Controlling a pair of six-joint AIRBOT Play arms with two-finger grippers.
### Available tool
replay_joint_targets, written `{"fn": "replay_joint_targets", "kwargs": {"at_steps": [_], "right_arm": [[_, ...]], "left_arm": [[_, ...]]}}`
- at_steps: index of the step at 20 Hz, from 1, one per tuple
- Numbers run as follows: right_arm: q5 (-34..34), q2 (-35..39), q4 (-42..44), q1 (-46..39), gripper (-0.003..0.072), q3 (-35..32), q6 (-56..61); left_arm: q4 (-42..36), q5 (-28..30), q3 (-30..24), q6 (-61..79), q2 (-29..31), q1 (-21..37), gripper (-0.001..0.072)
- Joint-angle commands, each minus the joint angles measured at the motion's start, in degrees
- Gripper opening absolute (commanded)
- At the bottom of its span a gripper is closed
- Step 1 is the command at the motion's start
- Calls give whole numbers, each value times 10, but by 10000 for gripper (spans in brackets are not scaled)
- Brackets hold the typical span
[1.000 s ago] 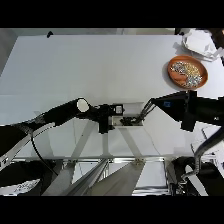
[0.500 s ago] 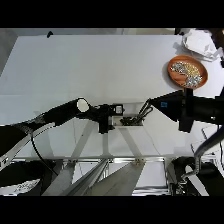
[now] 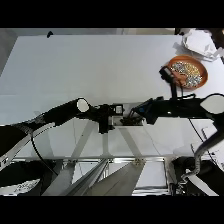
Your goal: Fold the box and place the chain.
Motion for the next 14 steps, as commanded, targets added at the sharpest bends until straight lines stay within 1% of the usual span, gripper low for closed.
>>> {"fn": "replay_joint_targets", "kwargs": {"at_steps": [1, 8, 10, 12, 13, 14], "right_arm": [[-35, -65, -29, 38, 15, -7, 0], [-71, -108, -30, 39, 22, -43, 0], [-76, -112, -31, 39, 125, -46, 2], [-85, -112, -26, 39, 145, -46, 2], [-86, -111, -22, 39, 194, -46, 8], [-85, -110, -14, 39, 203, -46, 14]], "left_arm": [[0, 0, 0, 0, 0, 0, 270], [0, 0, 0, 0, 0, 0, 270], [0, 0, 0, 0, 0, 0, 270], [0, 0, 0, 0, 0, 0, 270], [0, 0, 0, 0, 0, 0, 270], [0, 0, 0, 0, 0, 0, 270]]}}
